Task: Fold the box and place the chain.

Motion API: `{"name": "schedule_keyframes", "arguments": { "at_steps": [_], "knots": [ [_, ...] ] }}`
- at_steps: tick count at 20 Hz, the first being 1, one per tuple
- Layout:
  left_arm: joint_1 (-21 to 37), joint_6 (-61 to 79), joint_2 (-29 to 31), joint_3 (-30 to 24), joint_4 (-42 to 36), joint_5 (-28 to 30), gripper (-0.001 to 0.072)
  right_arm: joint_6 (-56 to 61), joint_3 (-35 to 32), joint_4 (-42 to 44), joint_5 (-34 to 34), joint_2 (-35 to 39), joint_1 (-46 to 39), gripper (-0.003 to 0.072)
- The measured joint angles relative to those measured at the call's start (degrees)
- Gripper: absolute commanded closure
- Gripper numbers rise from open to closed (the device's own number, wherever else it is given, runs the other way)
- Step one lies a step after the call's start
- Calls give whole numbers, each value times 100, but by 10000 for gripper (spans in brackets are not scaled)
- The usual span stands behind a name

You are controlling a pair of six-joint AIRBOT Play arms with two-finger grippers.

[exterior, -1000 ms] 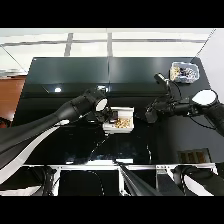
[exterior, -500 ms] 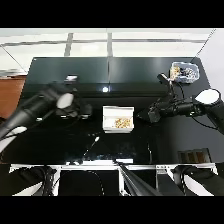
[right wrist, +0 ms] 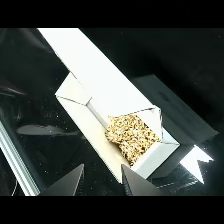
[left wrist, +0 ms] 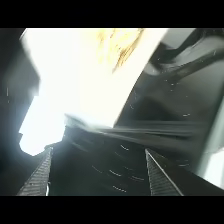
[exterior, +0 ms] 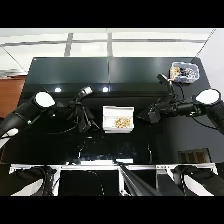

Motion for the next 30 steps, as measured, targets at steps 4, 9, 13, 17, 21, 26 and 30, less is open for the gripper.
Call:
{"name": "schedule_keyframes", "arguments": {
  "at_steps": [4,9,13,17,21,26,30],
  "knots": [
    [-297,2323,-297,-50,-74,487,-6,70,0,2,2,0,0,404],
    [-111,3123,-710,-63,-262,776,-7,136,0,7,35,0,7,404],
    [-50,3292,-881,-63,-575,841,-6,153,0,11,44,0,7,404],
    [-105,3453,-1078,-63,-841,879,-6,153,0,20,48,0,7,404],
    [-232,3526,-1196,-63,-938,940,-6,153,0,22,50,0,7,404],
    [-286,3491,-1231,-63,-916,1005,-6,153,0,22,48,0,7,404],
    [-310,3270,-1237,-63,-785,962,-7,153,0,22,35,0,7,404]
  ]
}}
